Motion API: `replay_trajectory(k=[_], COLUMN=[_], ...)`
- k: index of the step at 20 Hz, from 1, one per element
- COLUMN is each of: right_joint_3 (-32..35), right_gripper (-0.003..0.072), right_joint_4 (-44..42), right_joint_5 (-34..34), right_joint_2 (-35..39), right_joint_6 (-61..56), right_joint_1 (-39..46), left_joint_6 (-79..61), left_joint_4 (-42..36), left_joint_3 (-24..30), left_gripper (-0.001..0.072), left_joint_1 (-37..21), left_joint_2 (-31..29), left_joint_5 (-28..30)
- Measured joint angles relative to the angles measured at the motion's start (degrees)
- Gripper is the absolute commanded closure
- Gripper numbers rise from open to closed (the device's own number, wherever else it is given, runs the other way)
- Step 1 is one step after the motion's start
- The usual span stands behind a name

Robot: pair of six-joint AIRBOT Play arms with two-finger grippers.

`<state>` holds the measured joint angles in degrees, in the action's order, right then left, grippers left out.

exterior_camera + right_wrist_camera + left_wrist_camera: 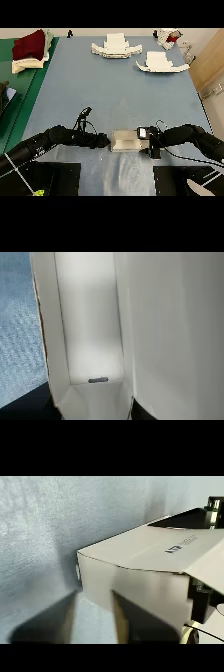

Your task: Fold the box.

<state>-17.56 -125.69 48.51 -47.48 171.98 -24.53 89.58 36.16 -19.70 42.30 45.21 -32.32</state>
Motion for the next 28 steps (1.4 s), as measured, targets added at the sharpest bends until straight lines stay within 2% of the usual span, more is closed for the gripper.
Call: replay_trajectory(k=[9, 12, 17, 23, 24, 25, 28], right_joint_3=[0.0, 0.0, 0.0, 0.0, 0.0, 0.0, 0.0], right_gripper=[0.0197, 0.0197, 0.0197, 0.0197, 0.0197, 0.0197, 0.0197], right_joint_4=[0.0, 0.0, 0.0, 0.0, 0.0, 0.0, 0.0], right_joint_5=[0.0, 0.0, 0.0, 0.0, 0.0, 0.0, 0.0], right_joint_2=[0.0, 0.0, 0.0, 0.0, 0.0, 0.0, 0.0], right_joint_6=[0.0, 0.1, 0.0, 0.0, 0.0, 0.0, 0.0], right_joint_1=[0.0, 0.0, 0.0, 0.0, 0.0, 0.0, 0.0], left_joint_6=[-0.1, 3.1, 7.4, 4.5, 3.9, 3.0, -0.6], left_joint_4=[1.8, 7.3, 13.1, 8.7, 7.6, 6.5, 2.5], left_joint_3=[-0.7, -0.7, -1.4, -2.2, -2.2, -2.3, -2.4], left_gripper=[0.0288, 0.0288, 0.0286, 0.0284, 0.0162, 0.0078, 0.0080], left_joint_1=[0.1, -0.3, -5.0, -6.8, -6.8, -6.4, -4.0], left_joint_2=[-0.2, -0.2, -1.2, -3.3, -2.9, -2.4, -0.7], left_joint_5=[1.2, -0.8, -6.4, -9.2, -9.2, -8.7, -7.3])
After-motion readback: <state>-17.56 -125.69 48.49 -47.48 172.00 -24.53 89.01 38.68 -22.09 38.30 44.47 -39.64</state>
